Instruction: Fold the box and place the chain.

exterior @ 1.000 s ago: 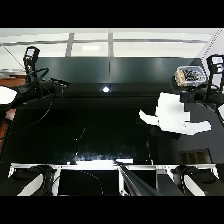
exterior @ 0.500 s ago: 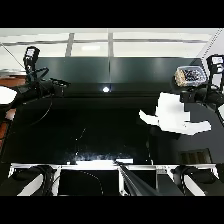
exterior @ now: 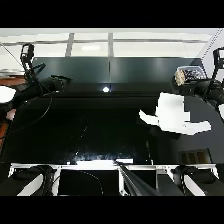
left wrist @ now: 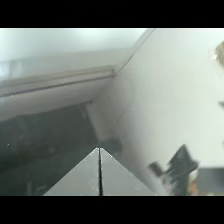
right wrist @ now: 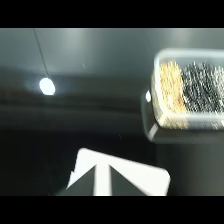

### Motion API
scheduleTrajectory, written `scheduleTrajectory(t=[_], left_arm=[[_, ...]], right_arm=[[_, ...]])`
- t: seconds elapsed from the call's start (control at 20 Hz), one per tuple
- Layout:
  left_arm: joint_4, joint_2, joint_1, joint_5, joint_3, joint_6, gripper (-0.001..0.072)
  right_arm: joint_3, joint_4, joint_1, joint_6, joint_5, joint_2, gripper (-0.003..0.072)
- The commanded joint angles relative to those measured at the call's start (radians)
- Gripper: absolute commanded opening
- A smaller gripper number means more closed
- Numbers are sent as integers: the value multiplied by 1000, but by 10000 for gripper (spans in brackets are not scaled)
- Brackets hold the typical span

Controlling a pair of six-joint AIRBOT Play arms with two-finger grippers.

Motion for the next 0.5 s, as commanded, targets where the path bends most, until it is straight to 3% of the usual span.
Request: scheduleTrajectory(t=[0.0,0.05,0.1,0.15,0.25,0.45], left_arm=[[-80,-20,0,41,0,-3,38],[-92,-25,0,37,0,-2,178],[-93,-27,-2,35,0,-2,570],[-93,-27,-3,34,0,-5,705],[-93,-27,-2,12,0,-11,705],[-93,-27,-2,-57,0,-21,704]], right_arm=[[0,21,-1,-1,-85,-14,708],[0,23,-9,0,-70,-28,709],[0,22,-21,3,-41,-43,709],[0,21,-58,25,2,-64,709],[6,8,-206,92,70,-110,708],[76,7,-670,103,229,-227,708]])
